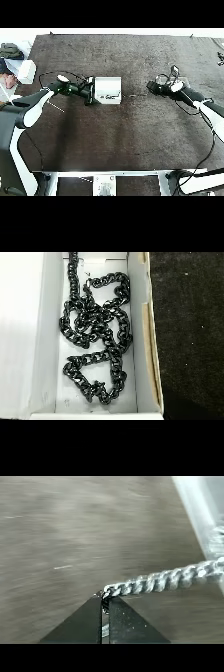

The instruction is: Fold the box and place the chain.

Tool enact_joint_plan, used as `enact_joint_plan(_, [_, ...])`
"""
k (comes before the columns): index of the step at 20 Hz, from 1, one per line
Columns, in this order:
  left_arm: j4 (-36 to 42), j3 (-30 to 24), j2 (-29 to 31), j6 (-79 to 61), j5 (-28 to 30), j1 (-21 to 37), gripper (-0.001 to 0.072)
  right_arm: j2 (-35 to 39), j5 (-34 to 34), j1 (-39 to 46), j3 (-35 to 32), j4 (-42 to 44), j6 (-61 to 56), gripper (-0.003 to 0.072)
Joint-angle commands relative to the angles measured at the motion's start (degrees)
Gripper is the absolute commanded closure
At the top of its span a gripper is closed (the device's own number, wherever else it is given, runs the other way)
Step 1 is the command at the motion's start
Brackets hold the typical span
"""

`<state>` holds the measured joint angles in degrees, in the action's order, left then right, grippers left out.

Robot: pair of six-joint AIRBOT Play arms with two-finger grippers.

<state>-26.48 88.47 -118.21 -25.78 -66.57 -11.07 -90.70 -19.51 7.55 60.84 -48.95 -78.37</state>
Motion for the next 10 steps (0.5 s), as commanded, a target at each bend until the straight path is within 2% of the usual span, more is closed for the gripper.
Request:
enact_joint_plan(1, [0.0,0.0,0.0,0.0,0.0,0.0,0.0299,7.6,-0.1,-6.4,0.5,1.0,1.9,0.0698])
enact_joint_plan(3, [0.0,0.0,0.0,0.0,0.0,0.0,0.0298,13.1,1.2,-11.8,0.5,1.0,2.8,0.0699])
enact_joint_plan(6, [0.0,0.0,0.0,0.0,0.0,0.0,0.0298,19.3,7.3,-20.2,0.8,1.0,4.1,0.0699])
enact_joint_plan(10, [0.0,0.0,0.0,0.0,0.0,0.0,0.0298,19.1,8.3,-27.7,5.3,-0.1,5.2,0.0700])
